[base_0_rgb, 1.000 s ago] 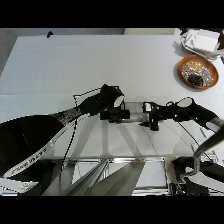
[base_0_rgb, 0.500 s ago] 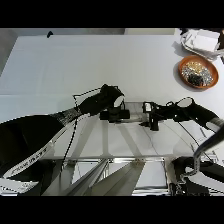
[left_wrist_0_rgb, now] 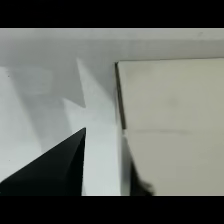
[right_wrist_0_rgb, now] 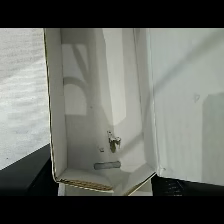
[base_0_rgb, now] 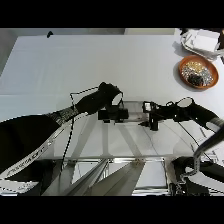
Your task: Fold the box and place the chain.
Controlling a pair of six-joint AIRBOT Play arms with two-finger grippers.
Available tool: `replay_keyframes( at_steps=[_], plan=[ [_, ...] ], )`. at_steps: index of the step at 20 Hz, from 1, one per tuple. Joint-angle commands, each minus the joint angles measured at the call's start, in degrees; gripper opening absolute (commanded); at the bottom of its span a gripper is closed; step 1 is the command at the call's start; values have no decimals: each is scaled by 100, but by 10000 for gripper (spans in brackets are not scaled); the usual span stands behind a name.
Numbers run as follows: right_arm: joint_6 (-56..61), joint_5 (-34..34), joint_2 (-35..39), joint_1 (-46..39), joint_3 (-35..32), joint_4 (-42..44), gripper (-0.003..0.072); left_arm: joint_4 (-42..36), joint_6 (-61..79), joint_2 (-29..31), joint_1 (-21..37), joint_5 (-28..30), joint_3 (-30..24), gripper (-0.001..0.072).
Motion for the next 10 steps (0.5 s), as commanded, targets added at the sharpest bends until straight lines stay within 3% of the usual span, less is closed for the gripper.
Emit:
replay_keyframes(
  at_steps=[1,3,5,7,10],
  plan=[
    [-7,11,2,-2,4,-7,321,66,52,11,39,-197,0,307],
    [-7,11,2,-2,4,-7,321,136,52,4,13,-184,2,247],
    [-7,11,2,-2,4,-7,321,146,50,-26,-22,-153,0,237],
    [-7,11,2,-2,4,-7,321,149,52,-72,-74,-142,0,126],
    [-7,11,2,-2,4,-7,321,144,46,-98,-120,-125,0,118]
  ],
)
